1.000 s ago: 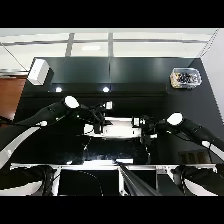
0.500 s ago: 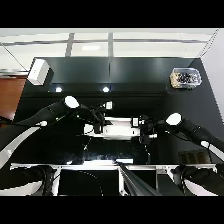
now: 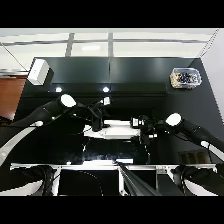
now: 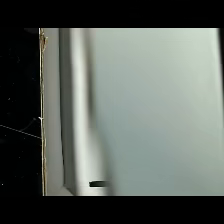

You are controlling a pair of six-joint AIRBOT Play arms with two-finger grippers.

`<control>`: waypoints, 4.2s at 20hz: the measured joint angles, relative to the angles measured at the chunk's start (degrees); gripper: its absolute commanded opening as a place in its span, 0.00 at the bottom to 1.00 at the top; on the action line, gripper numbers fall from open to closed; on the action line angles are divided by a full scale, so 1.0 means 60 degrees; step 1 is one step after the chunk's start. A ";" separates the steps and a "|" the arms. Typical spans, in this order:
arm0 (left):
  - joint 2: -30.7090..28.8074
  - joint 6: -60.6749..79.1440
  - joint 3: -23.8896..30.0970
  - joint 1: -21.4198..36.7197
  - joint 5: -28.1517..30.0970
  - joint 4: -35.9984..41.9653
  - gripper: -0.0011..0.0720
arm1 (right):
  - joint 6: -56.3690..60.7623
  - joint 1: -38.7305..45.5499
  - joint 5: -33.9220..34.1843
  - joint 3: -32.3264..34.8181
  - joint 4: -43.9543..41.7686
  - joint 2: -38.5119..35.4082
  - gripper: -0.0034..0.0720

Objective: Fold the box and place the chain.

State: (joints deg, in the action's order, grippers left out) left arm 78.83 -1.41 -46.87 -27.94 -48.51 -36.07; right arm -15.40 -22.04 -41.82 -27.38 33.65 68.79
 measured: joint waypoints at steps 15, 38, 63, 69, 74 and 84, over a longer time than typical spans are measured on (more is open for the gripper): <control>-0.2364 -0.5690 0.0831 -0.0652 -0.2973 -0.1322 0.05 | 0.0004 0.0000 0.0018 0.0000 0.0007 0.0000 0.66; -0.0659 -0.5260 0.0936 -0.0954 0.2481 -0.0495 0.05 | -0.0015 0.0000 0.0007 0.0004 0.0018 0.0000 0.66; -0.1778 -0.3286 0.1235 -0.0947 -0.0280 -0.3617 0.97 | 0.0004 0.0000 0.0022 0.0004 0.0004 0.0000 0.66; -0.1555 -0.3249 0.1260 -0.1137 0.0160 -0.3581 0.39 | 0.0007 0.0000 0.0022 0.0004 0.0004 0.0000 0.66; -0.1515 -0.3253 0.1260 -0.1162 0.0157 -0.3005 0.39 | 0.0011 0.0000 0.0022 0.0004 0.0007 0.0000 0.66; -0.1246 -0.3249 0.1264 -0.1377 0.0776 -0.1617 0.39 | 0.0033 0.0000 0.0058 0.0004 -0.0004 0.0000 0.66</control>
State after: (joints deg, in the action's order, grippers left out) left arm 71.35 -20.91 -39.29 -36.21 -43.86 -45.78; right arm -15.20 -22.04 -41.47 -27.35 33.63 68.79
